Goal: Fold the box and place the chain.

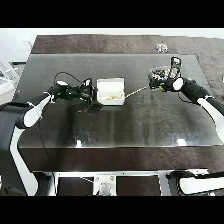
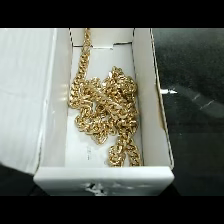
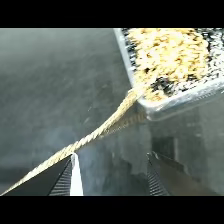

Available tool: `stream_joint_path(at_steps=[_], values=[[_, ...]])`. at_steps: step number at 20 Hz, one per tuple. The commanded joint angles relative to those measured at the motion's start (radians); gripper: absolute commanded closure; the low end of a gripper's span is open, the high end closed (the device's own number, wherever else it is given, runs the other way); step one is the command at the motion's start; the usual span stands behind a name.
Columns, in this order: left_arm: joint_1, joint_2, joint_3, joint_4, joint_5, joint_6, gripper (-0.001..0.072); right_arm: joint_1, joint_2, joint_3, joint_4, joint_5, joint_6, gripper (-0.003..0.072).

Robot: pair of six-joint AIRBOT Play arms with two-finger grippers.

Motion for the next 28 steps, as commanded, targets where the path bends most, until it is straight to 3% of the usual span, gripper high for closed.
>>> stream_joint_path(at_steps=[1,7,13,15,17,18,19,22,28], values=[[0.0,0.001,0.0,0.0,0.0,0.0,0.0246,-0.011,-0.071,-0.005,0.1,-0.122,0.013,0.0154],[0.0,0.001,0.0,0.0,0.0,0.0,0.0246,-0.011,-0.125,0.005,0.212,-0.185,0.012,0.0155],[0.001,0.001,0.0,0.0,0.001,0.0,0.0246,0.015,-0.161,0.048,0.23,-0.229,0.008,0.0279],[0.001,0.001,0.0,0.0,0.001,0.0,0.0246,0.027,-0.183,0.077,0.229,-0.228,0.006,0.0385],[0.001,0.001,0.0,0.0,0.001,0.0,0.0246,0.032,-0.192,0.082,0.227,-0.229,-0.003,0.0631],[0.0,0.001,0.0,0.0,0.001,0.0,0.0245,0.029,-0.192,0.082,0.217,-0.232,-0.011,0.0681],[0.0,0.001,0.0,0.0,0.001,0.001,0.0246,0.024,-0.188,0.083,0.218,-0.237,-0.022,0.0681],[0.001,0.001,0.0,0.0,0.0,0.0,0.0246,0.029,-0.105,0.083,0.217,-0.238,-0.063,0.0684],[0.0,0.001,0.0,0.0,0.0,0.0,0.0245,0.139,0.261,0.083,0.208,-0.238,-0.216,0.0684]])
